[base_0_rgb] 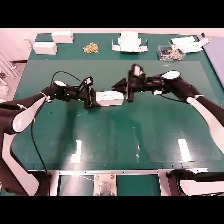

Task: Fold the box and place the chain.

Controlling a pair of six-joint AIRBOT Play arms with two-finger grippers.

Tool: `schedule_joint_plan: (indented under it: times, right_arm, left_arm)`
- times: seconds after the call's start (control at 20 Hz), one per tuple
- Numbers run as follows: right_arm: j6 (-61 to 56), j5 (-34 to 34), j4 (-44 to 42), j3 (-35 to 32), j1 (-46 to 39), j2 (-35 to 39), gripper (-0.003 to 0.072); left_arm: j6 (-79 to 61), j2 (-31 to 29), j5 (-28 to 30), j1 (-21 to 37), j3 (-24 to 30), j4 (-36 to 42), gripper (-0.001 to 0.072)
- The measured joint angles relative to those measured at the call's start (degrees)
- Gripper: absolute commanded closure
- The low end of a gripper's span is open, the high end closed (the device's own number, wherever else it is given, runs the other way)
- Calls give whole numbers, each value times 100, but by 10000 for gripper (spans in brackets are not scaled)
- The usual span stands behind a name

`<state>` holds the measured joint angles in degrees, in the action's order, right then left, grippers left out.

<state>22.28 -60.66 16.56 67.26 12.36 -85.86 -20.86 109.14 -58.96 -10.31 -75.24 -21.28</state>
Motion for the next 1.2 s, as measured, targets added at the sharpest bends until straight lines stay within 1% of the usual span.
schedule_joint_plan:
  times: [0.1, 0.2, 0.4, 0.6, 0.75, 0.85, 1.0, 1.05, 1.1, 1.15, 1.2]
  right_arm:
    - [-581, 2, -46, -195, -249, 468, 608]
    - [-1182, 63, -46, -619, -612, 1051, 607]
    - [-1976, 269, -48, -1937, -1526, 2417, 605]
    - [-2243, 348, -35, -3163, -2378, 3510, 595]
    - [-2323, 422, 35, -3786, -2767, 3967, 595]
    - [-2345, 494, 61, -3998, -2879, 4107, 595]
    - [-2365, 544, 72, -4140, -2953, 4203, 595]
    - [-2365, 555, 70, -4168, -2970, 4223, 595]
    - [-2367, 555, 76, -4183, -2977, 4234, 595]
    - [-2367, 562, 76, -4197, -2988, 4242, 594]
    - [-2369, 573, 79, -4205, -2992, 4247, 593]
  left_arm:
    - [-7, 0, 0, 0, 0, -4, 177]
    - [-15, 0, -7, 0, 0, -7, 176]
    - [-15, 0, -17, 0, 0, -7, 176]
    - [-15, 2, -13, 0, 2, 92, 176]
    - [-15, 2, -15, 0, 2, 155, 176]
    - [-15, 2, -15, 0, 2, 190, 177]
    - [-15, 2, -15, 0, 2, 271, 178]
    - [-15, 2, -9, 0, 2, 293, 263]
    - [-13, 0, 17, 0, 2, 310, 572]
    - [7, -13, 52, 2, 2, 319, 692]
    - [31, -39, 59, 20, 2, 317, 691]
